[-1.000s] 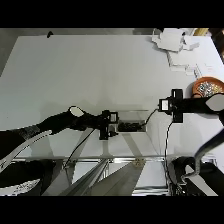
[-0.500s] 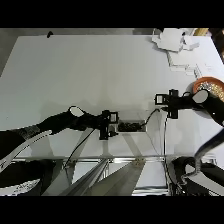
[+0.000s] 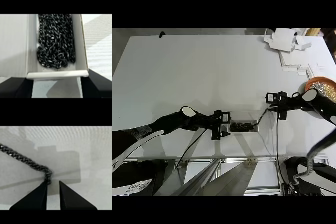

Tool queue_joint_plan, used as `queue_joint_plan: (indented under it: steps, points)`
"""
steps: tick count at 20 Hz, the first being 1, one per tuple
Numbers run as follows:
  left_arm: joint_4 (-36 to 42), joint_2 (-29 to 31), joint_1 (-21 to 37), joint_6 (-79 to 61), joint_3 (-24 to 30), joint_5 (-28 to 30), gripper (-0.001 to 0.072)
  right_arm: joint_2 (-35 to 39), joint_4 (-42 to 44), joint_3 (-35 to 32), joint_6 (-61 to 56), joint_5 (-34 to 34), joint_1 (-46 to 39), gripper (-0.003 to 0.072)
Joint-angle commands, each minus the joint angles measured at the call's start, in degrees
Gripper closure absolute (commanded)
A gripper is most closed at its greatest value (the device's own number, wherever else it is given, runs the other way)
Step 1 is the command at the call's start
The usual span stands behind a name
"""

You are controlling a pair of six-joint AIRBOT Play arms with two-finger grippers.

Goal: Fold the box and place the chain.

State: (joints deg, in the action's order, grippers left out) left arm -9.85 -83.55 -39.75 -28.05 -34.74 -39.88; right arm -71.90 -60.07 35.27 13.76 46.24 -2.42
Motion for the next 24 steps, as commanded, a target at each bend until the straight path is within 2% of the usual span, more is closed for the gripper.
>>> queue_joint_plan:
  steps: [1, 7, 15, 24]
  points:
    - [-0.02, 0.04, 0.02, -0.02, 0.02, 0.0, 0.0436, -0.07, 0.55, -0.04, -0.02, 3.21, 0.04, 0.0534]
    - [-0.02, 0.04, 0.02, -0.02, 0.02, 0.0, 0.0436, 6.54, 0.33, -0.04, 0.0, 4.26, 0.02, 0.0529]
    - [-0.02, 0.04, 0.02, -0.02, 0.02, 0.0, 0.0436, 5.44, 0.55, -2.21, -0.2, 5.55, 0.04, 0.0524]
    - [-0.02, 0.04, 0.02, -0.02, 0.02, 0.0, 0.0436, 3.43, 2.29, -3.15, -0.11, 2.05, 0.04, 0.0525]
